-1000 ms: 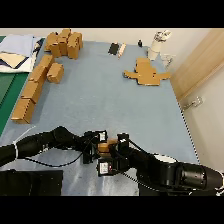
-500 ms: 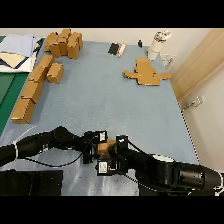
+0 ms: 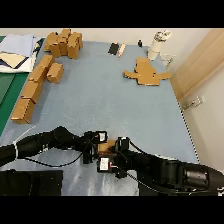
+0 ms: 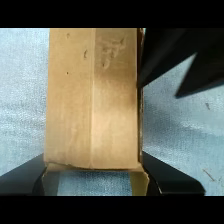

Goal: Fold the box.

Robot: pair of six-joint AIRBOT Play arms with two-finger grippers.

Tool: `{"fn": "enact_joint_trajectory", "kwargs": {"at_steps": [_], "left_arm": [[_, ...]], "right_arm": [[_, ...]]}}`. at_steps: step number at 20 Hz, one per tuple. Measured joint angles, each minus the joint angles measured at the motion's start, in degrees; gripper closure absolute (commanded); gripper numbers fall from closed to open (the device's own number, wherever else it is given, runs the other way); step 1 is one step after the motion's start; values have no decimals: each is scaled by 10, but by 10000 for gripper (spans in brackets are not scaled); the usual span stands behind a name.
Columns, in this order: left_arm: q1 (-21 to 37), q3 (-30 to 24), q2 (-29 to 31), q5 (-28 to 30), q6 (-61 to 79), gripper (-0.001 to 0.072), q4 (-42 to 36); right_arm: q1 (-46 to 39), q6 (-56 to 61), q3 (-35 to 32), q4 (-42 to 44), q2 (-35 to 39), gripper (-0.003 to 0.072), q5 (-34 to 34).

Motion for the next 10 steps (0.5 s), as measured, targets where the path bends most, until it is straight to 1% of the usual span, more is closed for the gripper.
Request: {"fn": "enact_joint_trajectory", "kwargs": {"at_steps": [2,3,4,5,8,9,10], "left_arm": [[0,0,0,0,0,258,0],[0,0,0,0,0,258,0],[0,0,0,0,0,258,0],[0,0,0,0,0,258,0],[0,0,0,0,0,258,0],[0,0,0,0,0,258,0],[0,0,0,0,0,258,0]], "right_arm": [[0,72,14,17,35,448,-17],[0,120,17,32,53,498,-26],[0,185,18,49,71,669,-32],[0,254,16,65,86,684,-38],[0,472,-18,109,113,684,-38],[0,540,-38,120,117,684,-15],[-1,605,-62,126,120,684,25]]}}
